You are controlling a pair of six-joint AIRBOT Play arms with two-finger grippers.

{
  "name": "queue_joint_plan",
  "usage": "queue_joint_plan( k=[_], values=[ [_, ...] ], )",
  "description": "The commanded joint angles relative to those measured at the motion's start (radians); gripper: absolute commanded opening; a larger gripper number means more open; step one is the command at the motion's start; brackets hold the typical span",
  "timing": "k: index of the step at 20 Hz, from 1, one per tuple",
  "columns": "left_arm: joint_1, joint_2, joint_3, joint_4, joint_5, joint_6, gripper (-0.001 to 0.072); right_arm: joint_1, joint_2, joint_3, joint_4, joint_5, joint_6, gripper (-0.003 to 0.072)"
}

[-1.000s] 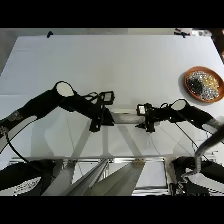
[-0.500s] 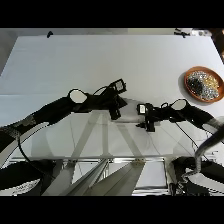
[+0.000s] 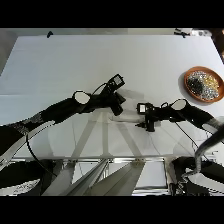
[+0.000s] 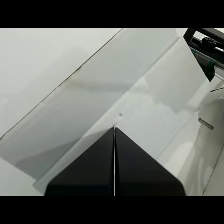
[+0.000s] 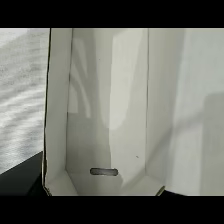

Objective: Fold the box and place the chain.

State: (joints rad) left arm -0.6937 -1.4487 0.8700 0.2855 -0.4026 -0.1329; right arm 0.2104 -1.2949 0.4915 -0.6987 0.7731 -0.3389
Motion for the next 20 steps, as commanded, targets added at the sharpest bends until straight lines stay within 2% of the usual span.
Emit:
queue_joint_plan(
  k=[1,4,6,8,12,14,20],
  values=[
    [0.003,0.014,0.001,0.051,-0.005,-0.006,0.0009,0.0,0.0,0.0,0.002,0.014,0.025,0.0341],
    [0.012,0.014,0.001,0.126,-0.026,-0.087,0.0009,0.0,0.001,0.0,-0.013,0.048,0.026,0.0337],
    [0.014,0.014,0.001,0.183,-0.037,-0.143,0.0009,0.0,0.001,0.0,-0.013,0.071,0.039,0.0292],
    [0.014,0.014,0.001,0.231,-0.053,-0.171,0.0008,0.0,0.001,0.0,-0.017,0.072,0.077,0.0292],
    [0.014,0.014,0.001,0.232,-0.066,-0.186,0.0006,0.0,0.0,0.0,-0.06,0.082,0.167,0.0301],
    [0.014,0.014,0.001,0.232,-0.067,-0.186,0.0008,0.0,0.0,0.0,-0.064,0.098,0.174,0.0355],
    [0.014,0.014,0.001,0.232,-0.089,-0.185,0.001,0.0,0.0,0.0,-0.119,0.099,0.175,0.0351]
  ],
)
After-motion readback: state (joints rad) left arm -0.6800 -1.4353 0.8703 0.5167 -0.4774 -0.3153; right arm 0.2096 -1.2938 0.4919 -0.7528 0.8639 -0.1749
